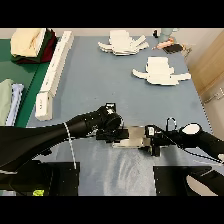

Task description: Fold the box.

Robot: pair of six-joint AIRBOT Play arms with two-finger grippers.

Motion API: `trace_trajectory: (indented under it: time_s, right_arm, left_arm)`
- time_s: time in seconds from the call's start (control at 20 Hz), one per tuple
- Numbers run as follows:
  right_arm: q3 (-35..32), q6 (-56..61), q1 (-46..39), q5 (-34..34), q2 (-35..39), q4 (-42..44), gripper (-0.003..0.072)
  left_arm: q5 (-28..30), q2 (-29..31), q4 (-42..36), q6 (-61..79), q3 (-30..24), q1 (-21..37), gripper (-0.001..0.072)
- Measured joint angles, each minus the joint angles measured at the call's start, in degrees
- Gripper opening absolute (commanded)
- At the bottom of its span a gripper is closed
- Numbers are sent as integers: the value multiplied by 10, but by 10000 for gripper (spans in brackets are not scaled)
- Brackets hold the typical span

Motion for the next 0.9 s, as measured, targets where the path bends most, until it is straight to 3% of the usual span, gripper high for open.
trace_trajectory:
  time_s: [0.4,0.5,0.9]
  right_arm:
    - [0,0,0,0,0,-1,458]
    - [0,0,0,0,0,-2,458]
    - [0,0,0,0,0,-2,458]
  left_arm:
    - [2,-1,0,2,0,0,139]
    - [2,-1,1,5,0,0,561]
    - [14,-1,1,12,0,0,562]
